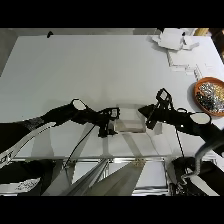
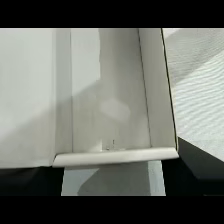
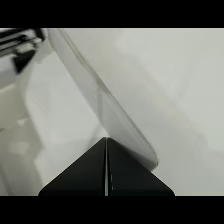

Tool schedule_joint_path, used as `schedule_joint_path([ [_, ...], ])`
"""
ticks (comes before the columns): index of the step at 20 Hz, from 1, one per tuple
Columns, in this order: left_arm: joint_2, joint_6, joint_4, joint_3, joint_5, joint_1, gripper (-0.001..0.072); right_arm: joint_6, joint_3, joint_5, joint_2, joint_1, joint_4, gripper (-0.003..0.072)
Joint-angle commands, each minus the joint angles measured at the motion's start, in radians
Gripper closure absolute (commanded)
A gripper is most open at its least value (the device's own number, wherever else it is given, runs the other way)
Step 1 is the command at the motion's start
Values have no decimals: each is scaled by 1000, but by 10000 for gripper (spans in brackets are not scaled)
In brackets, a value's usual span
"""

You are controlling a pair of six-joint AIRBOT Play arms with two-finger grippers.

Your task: Fold the box and place the chain.

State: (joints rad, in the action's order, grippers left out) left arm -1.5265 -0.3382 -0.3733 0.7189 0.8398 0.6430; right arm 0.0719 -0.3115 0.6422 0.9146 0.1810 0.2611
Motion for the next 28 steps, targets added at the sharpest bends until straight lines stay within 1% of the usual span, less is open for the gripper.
schedule_joint_path([
  [1,1,-1,-1,0,2,0,437,3,0,-82,127,1,3,667],
  [3,1,-1,-1,0,2,0,437,-53,-11,-56,116,0,79,666],
  [5,1,-1,-1,0,2,0,437,-148,-60,18,64,-3,206,666],
  [7,1,-1,-1,0,2,0,437,-247,-131,129,-9,-3,401,666],
  [8,1,-1,-1,0,2,0,437,-260,-160,196,-49,-2,504,666],
  [9,1,-1,-1,0,2,0,437,-245,-177,257,-91,-2,605,666],
  [11,1,-1,-1,0,2,0,437,-242,-179,331,-161,-2,763,664],
  [12,1,-1,-1,0,2,0,437,-235,-179,365,-177,-2,841,615],
  [13,1,-1,-1,0,2,0,437,-220,-175,393,-183,-2,896,510],
  [14,1,-1,-1,0,2,0,437,-217,-165,402,-183,-2,921,458],
  [16,1,-1,-1,0,2,0,437,-154,-124,404,-182,-2,899,461],
  [18,1,-1,-1,0,2,0,437,-43,-65,373,-179,-2,798,472],
  [21,1,-1,-1,0,2,0,437,92,4,294,-166,-2,642,472],
  [24,1,-1,-1,0,2,0,437,142,15,260,-121,-2,540,474],
  [25,1,-1,-1,0,2,0,437,148,15,257,-99,-2,509,489],
  [26,1,-1,-1,0,2,0,437,148,15,257,-77,-2,478,526],
  [28,1,-1,-1,0,2,0,437,179,15,257,-38,-1,418,529],
])
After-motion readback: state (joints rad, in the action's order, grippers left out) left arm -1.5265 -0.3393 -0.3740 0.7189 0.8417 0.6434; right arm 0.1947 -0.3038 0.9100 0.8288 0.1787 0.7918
